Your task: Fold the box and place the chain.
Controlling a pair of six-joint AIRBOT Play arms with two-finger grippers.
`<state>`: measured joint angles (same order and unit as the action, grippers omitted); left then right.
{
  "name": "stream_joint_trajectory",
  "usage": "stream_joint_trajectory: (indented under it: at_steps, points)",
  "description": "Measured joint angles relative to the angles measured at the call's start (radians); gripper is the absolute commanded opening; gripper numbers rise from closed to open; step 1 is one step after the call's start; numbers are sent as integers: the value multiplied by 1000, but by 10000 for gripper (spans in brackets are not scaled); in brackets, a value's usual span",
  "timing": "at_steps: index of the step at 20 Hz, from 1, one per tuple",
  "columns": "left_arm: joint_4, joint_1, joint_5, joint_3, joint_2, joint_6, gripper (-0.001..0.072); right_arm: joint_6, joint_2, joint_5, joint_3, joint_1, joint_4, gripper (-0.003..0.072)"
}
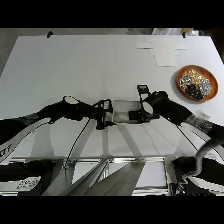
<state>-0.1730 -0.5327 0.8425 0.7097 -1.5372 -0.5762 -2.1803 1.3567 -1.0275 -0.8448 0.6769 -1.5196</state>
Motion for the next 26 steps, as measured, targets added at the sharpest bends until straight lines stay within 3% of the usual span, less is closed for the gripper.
stream_joint_trajectory:
  at_steps: [2,3,6,8,13,14,26]
  points:
    - [0,0,0,0,0,-1,209,-17,1,11,0,0,6,238]
    - [0,0,0,0,0,-5,209,-26,2,16,0,1,15,275]
    - [0,0,-1,0,0,-5,209,-69,2,11,0,-1,15,269]
    - [1,-1,-2,0,0,-3,209,-123,2,8,0,-11,14,212]
    - [4,-1,-4,0,0,0,209,-180,2,-19,0,-46,12,208]
    - [4,-1,-4,0,0,0,209,-180,2,-26,0,-51,8,171]
    - [0,-1,0,0,0,-3,209,10,11,-9,0,-68,11,170]
